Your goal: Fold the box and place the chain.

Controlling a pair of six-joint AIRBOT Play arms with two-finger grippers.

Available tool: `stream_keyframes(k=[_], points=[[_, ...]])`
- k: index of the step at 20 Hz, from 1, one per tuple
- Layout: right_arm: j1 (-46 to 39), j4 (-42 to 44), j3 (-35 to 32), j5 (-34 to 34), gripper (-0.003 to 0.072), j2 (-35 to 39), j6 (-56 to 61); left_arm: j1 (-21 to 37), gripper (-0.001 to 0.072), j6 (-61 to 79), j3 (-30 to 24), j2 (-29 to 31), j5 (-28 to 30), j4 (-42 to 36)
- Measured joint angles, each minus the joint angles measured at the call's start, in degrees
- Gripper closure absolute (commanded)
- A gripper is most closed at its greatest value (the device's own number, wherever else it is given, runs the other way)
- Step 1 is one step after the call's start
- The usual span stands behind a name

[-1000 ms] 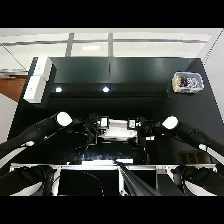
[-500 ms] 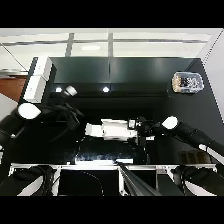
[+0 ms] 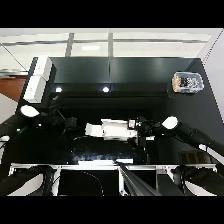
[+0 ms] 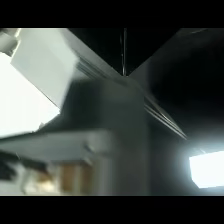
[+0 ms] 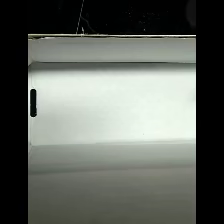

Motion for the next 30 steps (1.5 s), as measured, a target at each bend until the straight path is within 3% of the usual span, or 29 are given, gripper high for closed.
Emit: stream_keyframes(k=[2,3,4,5,8,13,22,30], points=[[0.0,0.0,0.0,0.0,0.0156,0.0,0.0,-2.8,0.0675,1.0,-0.3,-3.6,-0.2,-4.1],[0.0,0.0,0.0,0.0,0.0156,0.0,0.0,-3.8,0.0601,2.0,-0.5,-5.1,-0.2,-6.4],[0.0,0.0,0.0,0.0,0.0156,0.0,0.0,-4.5,0.0372,3.1,-0.5,-6.1,-0.3,-8.6],[0.0,0.0,0.0,0.0,0.0156,0.0,0.0,-5.1,-0.0001,4.3,-0.6,-6.8,-0.5,-10.8],[0.0,0.0,0.0,0.0,0.0156,0.0,0.0,-5.7,-0.0001,6.4,-0.3,-7.6,-2.2,-14.3],[0.0,0.0,0.0,0.0,0.0156,0.0,0.0,-5.5,-0.0001,7.4,2.5,-7.0,-4.2,-10.4],[0.0,0.0,0.0,0.0,0.0156,0.0,0.0,-6.4,0.0,4.9,6.0,-4.7,-9.1,-10.4],[0.0,0.0,0.0,-0.2,0.0156,0.0,0.2,-18.5,0.0,-7.1,6.3,0.0,5.7,-3.3]])
